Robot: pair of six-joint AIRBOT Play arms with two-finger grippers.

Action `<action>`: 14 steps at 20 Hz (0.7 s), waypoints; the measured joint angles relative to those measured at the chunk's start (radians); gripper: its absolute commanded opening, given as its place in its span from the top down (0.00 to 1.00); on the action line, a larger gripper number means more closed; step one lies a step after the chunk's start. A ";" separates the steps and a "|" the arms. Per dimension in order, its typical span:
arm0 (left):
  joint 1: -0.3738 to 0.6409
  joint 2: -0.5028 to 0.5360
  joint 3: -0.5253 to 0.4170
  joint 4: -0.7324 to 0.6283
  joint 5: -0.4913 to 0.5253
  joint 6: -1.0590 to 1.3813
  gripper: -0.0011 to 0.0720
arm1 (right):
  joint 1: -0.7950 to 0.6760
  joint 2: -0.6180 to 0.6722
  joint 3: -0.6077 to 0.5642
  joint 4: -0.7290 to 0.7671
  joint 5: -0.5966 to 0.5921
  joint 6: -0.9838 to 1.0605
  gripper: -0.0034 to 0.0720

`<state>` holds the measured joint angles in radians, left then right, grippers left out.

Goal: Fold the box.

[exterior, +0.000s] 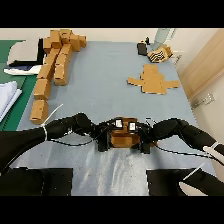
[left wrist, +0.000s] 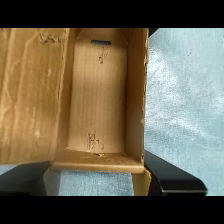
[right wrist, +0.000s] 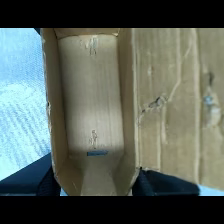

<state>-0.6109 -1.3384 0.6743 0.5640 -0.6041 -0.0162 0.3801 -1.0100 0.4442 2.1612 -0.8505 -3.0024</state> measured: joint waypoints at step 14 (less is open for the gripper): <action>0.000 0.000 0.000 0.001 0.000 0.001 0.38 | 0.000 0.043 0.024 0.019 -0.041 0.085 0.07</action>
